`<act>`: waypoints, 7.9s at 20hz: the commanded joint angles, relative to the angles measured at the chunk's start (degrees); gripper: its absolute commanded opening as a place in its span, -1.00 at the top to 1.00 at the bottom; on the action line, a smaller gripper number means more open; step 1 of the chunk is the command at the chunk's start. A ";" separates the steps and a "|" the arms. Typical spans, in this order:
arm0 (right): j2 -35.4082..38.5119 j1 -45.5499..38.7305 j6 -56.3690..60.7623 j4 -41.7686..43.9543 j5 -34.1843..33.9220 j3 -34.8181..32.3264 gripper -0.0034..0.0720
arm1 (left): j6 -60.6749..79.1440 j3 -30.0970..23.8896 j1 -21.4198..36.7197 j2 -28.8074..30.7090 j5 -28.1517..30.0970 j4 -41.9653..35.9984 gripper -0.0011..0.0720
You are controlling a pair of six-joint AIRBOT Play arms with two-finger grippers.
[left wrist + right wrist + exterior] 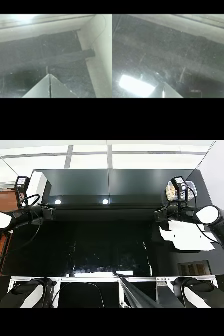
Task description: Fold the box and place the chain.
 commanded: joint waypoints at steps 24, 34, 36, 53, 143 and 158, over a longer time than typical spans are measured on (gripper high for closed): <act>-0.04 0.11 0.02 6.27 3.37 0.02 0.86 | 0.00 -0.02 -0.04 0.04 1.95 -1.07 0.90; -1.97 -8.15 20.59 -21.03 2.64 3.32 -0.98 | 0.02 -0.02 -0.15 -0.76 4.44 -1.46 -0.97; -3.28 -19.21 25.97 -32.68 6.86 7.13 -0.98 | 0.07 -0.02 -0.15 -0.76 4.42 -0.22 -0.97; -32.52 -64.61 -3.32 -12.20 33.79 26.84 -0.98 | 0.04 -0.02 -0.17 -0.79 2.95 -0.22 -0.96; -2.05 -4.63 -17.03 7.43 23.41 4.61 -0.98 | 69.31 11.13 -23.04 -30.75 -18.18 -29.68 0.91; -3.54 11.43 -50.03 7.23 3.76 -9.81 -0.98 | 74.75 11.17 -25.22 -34.45 -8.50 -25.03 0.90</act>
